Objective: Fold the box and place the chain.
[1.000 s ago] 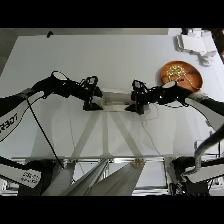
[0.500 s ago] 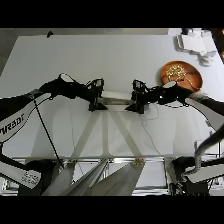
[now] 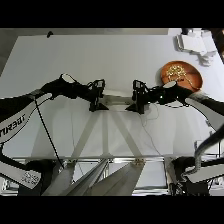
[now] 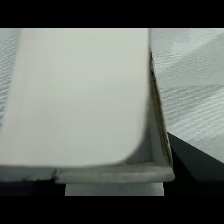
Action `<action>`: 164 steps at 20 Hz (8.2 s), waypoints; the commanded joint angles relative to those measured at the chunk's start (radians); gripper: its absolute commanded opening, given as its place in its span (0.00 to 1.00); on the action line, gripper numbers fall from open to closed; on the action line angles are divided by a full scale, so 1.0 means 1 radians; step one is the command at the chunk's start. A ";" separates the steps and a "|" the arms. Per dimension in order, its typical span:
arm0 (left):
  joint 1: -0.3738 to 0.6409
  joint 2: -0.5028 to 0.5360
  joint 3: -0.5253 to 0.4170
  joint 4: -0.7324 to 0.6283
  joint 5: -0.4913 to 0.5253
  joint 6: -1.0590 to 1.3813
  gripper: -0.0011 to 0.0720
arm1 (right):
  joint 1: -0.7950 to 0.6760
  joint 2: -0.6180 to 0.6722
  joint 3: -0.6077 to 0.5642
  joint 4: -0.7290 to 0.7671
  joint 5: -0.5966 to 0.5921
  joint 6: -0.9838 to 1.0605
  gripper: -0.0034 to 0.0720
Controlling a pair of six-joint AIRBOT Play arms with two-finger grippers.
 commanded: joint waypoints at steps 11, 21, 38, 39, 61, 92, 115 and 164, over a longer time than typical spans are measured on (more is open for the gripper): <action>-0.001 -0.001 0.000 0.002 0.003 0.000 0.23 | 0.001 0.000 0.001 0.006 0.011 0.001 0.57; -0.001 -0.001 0.000 0.002 0.003 0.000 0.23 | -0.011 0.034 0.001 -0.019 -0.006 0.007 0.97; -0.001 -0.001 0.000 0.002 0.003 0.000 0.23 | -0.079 0.398 0.001 -0.325 0.121 0.487 0.06; -0.001 -0.001 0.000 0.002 0.003 0.000 0.23 | -0.058 0.387 0.001 -0.285 0.122 0.487 0.05; -0.001 -0.001 0.000 0.002 0.003 0.000 0.23 | -0.109 0.216 0.057 -0.257 -0.025 0.488 0.06; -0.001 -0.001 0.000 0.002 0.003 0.000 0.23 | 0.105 0.258 -0.053 -0.234 -0.218 0.330 0.32; -0.001 -0.001 0.000 0.002 0.003 0.000 0.23 | -0.263 0.734 -0.120 -0.686 0.048 1.275 0.05; -0.001 -0.001 0.000 0.002 0.003 0.000 0.23 | -0.100 0.339 -0.290 0.068 -0.134 1.085 0.68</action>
